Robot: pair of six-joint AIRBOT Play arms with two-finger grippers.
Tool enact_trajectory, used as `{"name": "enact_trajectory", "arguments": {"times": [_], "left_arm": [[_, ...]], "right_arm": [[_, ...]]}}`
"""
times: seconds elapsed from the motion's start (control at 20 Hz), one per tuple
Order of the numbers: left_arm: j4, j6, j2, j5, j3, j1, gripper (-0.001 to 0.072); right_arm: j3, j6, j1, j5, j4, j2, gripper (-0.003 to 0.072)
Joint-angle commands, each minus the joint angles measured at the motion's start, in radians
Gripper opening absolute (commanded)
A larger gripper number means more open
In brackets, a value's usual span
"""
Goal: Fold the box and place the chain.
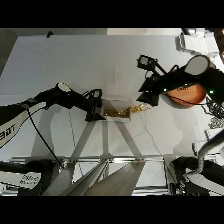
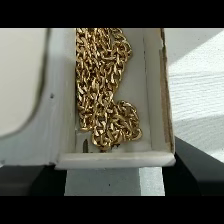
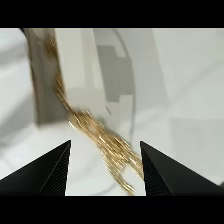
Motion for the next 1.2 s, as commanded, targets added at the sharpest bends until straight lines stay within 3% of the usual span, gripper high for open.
{"name": "enact_trajectory", "arguments": {"times": [0.0, 0.05, 0.1, 0.15, 0.2, 0.5, 0.75, 0.8, 0.9, 1.0, 1.1, 1.15], "left_arm": [[0.000, 0.000, 0.000, 0.000, 0.000, 0.000, 0.0114], [0.000, 0.000, 0.000, 0.000, 0.000, 0.000, 0.0114], [0.000, 0.000, 0.000, 0.000, 0.000, 0.000, 0.0114], [0.000, 0.000, 0.000, 0.000, 0.000, 0.000, 0.0114], [0.000, 0.000, 0.000, 0.000, 0.000, 0.000, 0.0114], [0.000, 0.000, 0.000, 0.000, 0.000, 0.000, 0.0114], [0.000, 0.000, 0.000, 0.000, 0.000, 0.000, 0.0114], [0.000, 0.000, 0.000, 0.000, 0.000, 0.000, 0.0114], [0.000, 0.000, 0.000, 0.000, 0.000, 0.000, 0.0114], [0.000, 0.000, 0.000, 0.000, 0.000, 0.000, 0.0114], [0.000, 0.000, 0.000, 0.000, 0.000, 0.000, 0.0114], [0.000, 0.000, 0.000, 0.000, 0.000, 0.000, 0.0114]], "right_arm": [[-0.042, -0.260, -0.066, 0.018, -0.002, -0.045, 0.0486], [-0.053, -0.298, -0.064, 0.013, -0.001, -0.077, 0.0488], [-0.064, -0.327, -0.056, -0.001, -0.002, -0.103, 0.0531], [-0.075, -0.350, -0.042, -0.021, -0.002, -0.129, 0.0623], [-0.085, -0.351, -0.026, -0.045, -0.002, -0.149, 0.0651], [-0.197, -0.444, 0.042, -0.165, -0.002, -0.180, 0.0650], [-0.247, -0.444, 0.045, -0.335, 0.002, -0.213, 0.0635], [-0.247, -0.441, 0.045, -0.342, 0.002, -0.224, 0.0551], [-0.247, -0.398, 0.046, -0.337, 0.000, -0.234, 0.0205], [-0.247, -0.335, 0.046, -0.335, -0.008, -0.234, 0.0163], [-0.247, -0.290, 0.046, -0.301, -0.045, -0.224, 0.0011], [-0.247, -0.267, 0.046, -0.277, -0.065, -0.212, 0.0010]]}}
